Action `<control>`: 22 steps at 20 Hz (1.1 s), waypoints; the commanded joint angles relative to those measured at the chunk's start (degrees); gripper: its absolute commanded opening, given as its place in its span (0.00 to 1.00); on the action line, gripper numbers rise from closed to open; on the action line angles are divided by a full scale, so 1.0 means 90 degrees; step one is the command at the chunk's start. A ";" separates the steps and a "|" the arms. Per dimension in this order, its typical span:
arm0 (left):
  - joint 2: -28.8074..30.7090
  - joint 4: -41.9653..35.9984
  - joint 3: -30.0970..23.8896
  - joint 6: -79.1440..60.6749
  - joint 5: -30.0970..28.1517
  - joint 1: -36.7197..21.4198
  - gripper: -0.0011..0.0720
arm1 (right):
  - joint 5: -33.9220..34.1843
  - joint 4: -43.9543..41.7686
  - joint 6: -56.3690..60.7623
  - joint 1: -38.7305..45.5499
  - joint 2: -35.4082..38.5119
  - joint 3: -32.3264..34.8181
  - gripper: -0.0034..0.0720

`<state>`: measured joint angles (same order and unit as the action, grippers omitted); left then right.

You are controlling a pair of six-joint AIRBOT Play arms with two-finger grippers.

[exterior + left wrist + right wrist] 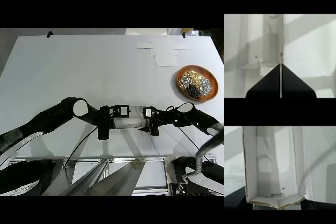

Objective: Fold the box and place the chain.

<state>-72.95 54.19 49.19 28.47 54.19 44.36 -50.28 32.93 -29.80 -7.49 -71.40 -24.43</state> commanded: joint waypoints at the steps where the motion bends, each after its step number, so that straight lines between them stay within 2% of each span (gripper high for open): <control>1: 0.0721 0.0607 -0.0002 0.1668 0.0818 -0.0236 0.02 | -0.0007 0.0007 -0.0010 0.0000 0.0005 -0.0005 0.65; 4: 0.1239 0.1071 -0.0002 0.3716 0.0840 -0.0571 0.02 | -0.0007 0.0007 -0.0010 0.0000 0.0005 -0.0005 0.65; 6: 0.1348 0.1246 -0.0017 0.5093 0.0935 -0.0840 0.02 | -0.0007 0.0007 -0.0010 0.0000 0.0005 -0.0005 0.65; 9: 0.1117 0.1222 -0.0420 0.6237 0.0709 -0.1212 0.02 | -0.0007 0.0007 -0.0010 0.0000 0.0005 -0.0005 0.65; 11: 0.0806 0.1185 -0.0792 0.6992 0.0313 -0.1348 0.02 | -0.0007 0.0007 -0.0010 0.0000 0.0005 -0.0005 0.65; 13: 0.0440 0.1093 -0.0918 0.7924 -0.0107 -0.1389 0.02 | -0.0007 0.0007 -0.0007 0.0000 0.0005 -0.0005 0.65; 16: -0.0073 0.0476 -0.0918 0.7941 -0.0510 -0.1382 0.02 | -0.0007 0.0007 -0.0007 0.0000 0.0005 -0.0005 0.65; 19: -0.0522 -0.0185 -0.0918 0.7346 -0.0546 -0.1345 0.02 | -0.0007 0.0007 -0.0010 0.0000 0.0005 -0.0005 0.65; 22: -0.0619 -0.0469 -0.0918 0.7094 -0.0617 -0.1311 0.02 | -0.0007 0.0007 -0.0010 0.0000 0.0005 -0.0005 0.65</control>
<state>-76.77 53.89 41.04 94.26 49.95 32.38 -50.35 32.99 -29.89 -7.49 -71.40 -24.43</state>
